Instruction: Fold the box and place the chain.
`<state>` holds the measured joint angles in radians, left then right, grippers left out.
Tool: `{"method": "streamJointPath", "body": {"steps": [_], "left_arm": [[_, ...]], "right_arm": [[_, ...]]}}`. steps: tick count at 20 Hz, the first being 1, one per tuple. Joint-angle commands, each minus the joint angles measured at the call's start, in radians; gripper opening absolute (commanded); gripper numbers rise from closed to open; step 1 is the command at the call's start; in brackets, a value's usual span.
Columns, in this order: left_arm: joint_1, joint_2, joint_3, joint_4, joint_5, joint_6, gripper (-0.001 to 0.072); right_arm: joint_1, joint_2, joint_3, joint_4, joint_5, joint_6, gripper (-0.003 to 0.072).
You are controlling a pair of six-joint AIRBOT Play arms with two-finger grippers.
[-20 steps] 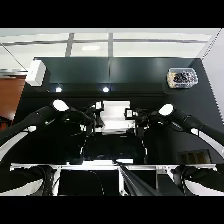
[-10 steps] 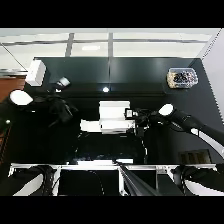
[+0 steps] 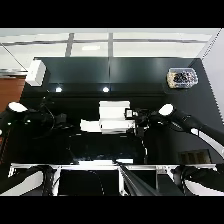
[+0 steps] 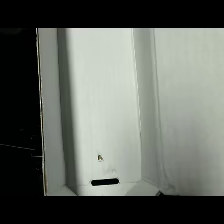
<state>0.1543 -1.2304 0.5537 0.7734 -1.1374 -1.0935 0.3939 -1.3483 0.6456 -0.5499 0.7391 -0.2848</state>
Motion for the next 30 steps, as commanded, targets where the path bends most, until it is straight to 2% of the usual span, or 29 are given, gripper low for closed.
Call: {"method": "streamJointPath", "body": {"steps": [1, 5, 9, 10, 12, 13, 15, 16, 26, 28, 30], "left_arm": [[-0.078, -0.115, -0.011, -0.13, 0.0, 0.016, 0.0026], [-0.224, -0.174, 0.023, -0.183, 0.068, 0.066, 0.0028], [-0.239, -0.182, 0.054, -0.239, 0.055, 0.151, 0.0029], [-0.234, -0.182, 0.063, -0.239, 0.046, 0.158, 0.0062], [-0.22, -0.182, 0.086, -0.238, 0.005, 0.188, 0.035], [-0.212, -0.182, 0.098, -0.238, -0.012, 0.197, 0.0447], [-0.201, -0.182, 0.124, -0.238, -0.023, 0.197, 0.0691], [-0.202, -0.182, 0.135, -0.239, -0.024, 0.196, 0.072], [-0.386, -0.182, 0.245, -0.227, -0.044, 0.143, 0.0687], [-0.404, -0.181, 0.255, -0.204, -0.055, 0.143, 0.0608], [-0.409, -0.181, 0.255, -0.203, -0.058, 0.135, 0.0607]], "right_arm": [[0.001, -0.001, 0.0, 0.0, 0.001, 0.0, 0.0076], [0.001, -0.001, 0.0, 0.0, 0.001, 0.0, 0.0076], [0.001, -0.001, 0.0, 0.0, 0.001, 0.0, 0.0076], [0.001, -0.001, 0.0, 0.0, 0.001, 0.0, 0.0076], [0.001, -0.001, 0.0, 0.0, 0.001, 0.001, 0.0076], [0.001, -0.001, 0.0, 0.0, 0.001, 0.001, 0.0076], [0.001, -0.001, 0.0, 0.0, 0.001, 0.001, 0.0076], [0.001, -0.001, 0.0, 0.0, 0.001, 0.001, 0.0075], [0.001, -0.001, 0.0, 0.0, 0.001, 0.001, 0.0076], [0.001, -0.001, 0.0, 0.0, 0.001, 0.001, 0.0076], [0.001, -0.001, 0.0, 0.0, 0.001, 0.001, 0.0076]]}}
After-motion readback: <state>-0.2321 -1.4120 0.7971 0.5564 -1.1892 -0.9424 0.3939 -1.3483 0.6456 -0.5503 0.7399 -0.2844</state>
